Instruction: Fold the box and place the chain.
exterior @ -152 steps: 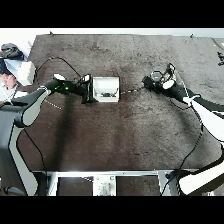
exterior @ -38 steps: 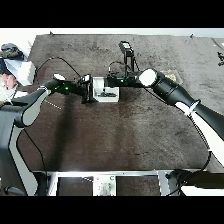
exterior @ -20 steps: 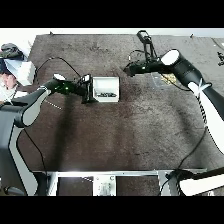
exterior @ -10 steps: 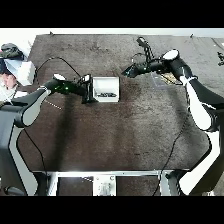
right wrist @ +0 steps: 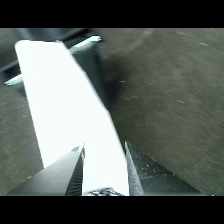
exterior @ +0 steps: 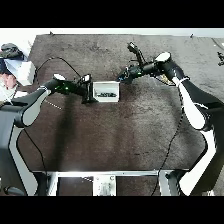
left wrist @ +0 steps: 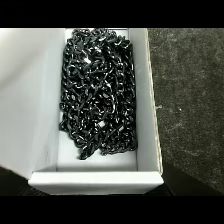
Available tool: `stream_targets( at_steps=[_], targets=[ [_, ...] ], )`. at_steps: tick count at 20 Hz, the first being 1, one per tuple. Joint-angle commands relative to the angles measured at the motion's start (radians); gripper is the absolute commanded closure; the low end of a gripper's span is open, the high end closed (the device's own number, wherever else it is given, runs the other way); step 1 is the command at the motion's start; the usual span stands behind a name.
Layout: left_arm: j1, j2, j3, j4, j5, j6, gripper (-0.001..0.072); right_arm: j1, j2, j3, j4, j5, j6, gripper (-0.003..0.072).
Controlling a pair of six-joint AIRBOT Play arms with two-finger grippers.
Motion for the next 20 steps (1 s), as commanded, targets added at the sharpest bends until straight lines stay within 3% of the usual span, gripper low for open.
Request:
stream_targets(
  at_steps=[1, 4, 5, 6, 20],
  targets=[
    [0.000, 0.001, 0.001, 0.000, 0.000, 0.000, 0.0386, 0.006, -0.001, 0.001, 0.003, 0.079, -0.066, 0.0380],
    [0.000, 0.001, 0.001, 0.000, 0.000, 0.000, 0.0386, 0.012, -0.002, 0.001, -0.006, 0.108, -0.096, 0.0378],
    [0.000, 0.001, 0.001, 0.000, 0.000, 0.000, 0.0386, 0.019, -0.002, 0.001, -0.017, 0.113, -0.106, 0.0272],
    [0.000, 0.001, 0.001, 0.000, 0.000, 0.000, 0.0386, 0.029, -0.002, 0.001, -0.035, 0.113, -0.115, 0.0214],
    [0.000, 0.001, 0.001, 0.000, 0.000, 0.000, 0.0386, 0.132, -0.002, 0.001, -0.216, -0.025, -0.118, 0.0215]
  ],
)
